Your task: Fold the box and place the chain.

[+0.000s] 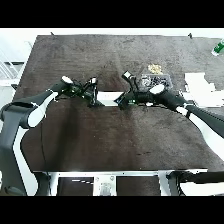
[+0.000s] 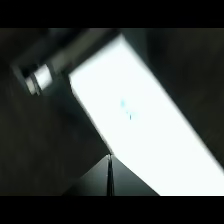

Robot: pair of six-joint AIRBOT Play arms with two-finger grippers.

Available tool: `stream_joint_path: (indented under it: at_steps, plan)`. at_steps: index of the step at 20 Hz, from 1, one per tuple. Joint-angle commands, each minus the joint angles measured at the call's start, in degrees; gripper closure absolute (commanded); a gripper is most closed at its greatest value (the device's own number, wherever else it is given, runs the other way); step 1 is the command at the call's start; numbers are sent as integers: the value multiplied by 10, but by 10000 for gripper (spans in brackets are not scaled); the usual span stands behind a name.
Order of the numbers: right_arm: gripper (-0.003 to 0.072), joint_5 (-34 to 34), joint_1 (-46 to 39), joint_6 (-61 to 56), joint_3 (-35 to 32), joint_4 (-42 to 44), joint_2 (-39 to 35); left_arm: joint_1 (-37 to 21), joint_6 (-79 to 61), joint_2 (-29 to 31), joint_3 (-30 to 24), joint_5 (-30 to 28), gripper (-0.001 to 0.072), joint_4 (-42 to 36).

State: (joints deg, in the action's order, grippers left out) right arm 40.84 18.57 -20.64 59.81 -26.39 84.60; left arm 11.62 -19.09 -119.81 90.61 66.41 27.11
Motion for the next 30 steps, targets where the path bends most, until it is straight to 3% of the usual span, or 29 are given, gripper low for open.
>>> stream_joint_path:
  at_steps: [1,8,12,16,22,28,29,30]
  plan:
    - [676,-32,-1,-25,-22,13,-110,0,-4,0,0,1,178,2]
    - [676,-158,-1,-64,-210,6,-371,0,-4,0,0,1,178,2]
    - [675,-262,-7,-65,-338,9,-476,0,-4,0,0,0,178,2]
    - [674,-275,-35,-89,-407,9,-511,0,-4,0,0,5,178,-6]
    - [675,-282,-88,-58,-441,-8,-518,0,-4,0,0,6,178,-14]
    - [675,-340,-95,-52,-511,-9,-614,0,-4,1,0,3,181,-32]
    - [674,-340,-95,-52,-519,-9,-617,0,-3,1,0,3,343,-32]
    - [675,-340,-95,-52,-522,-9,-616,-1,-4,2,1,12,694,-31]
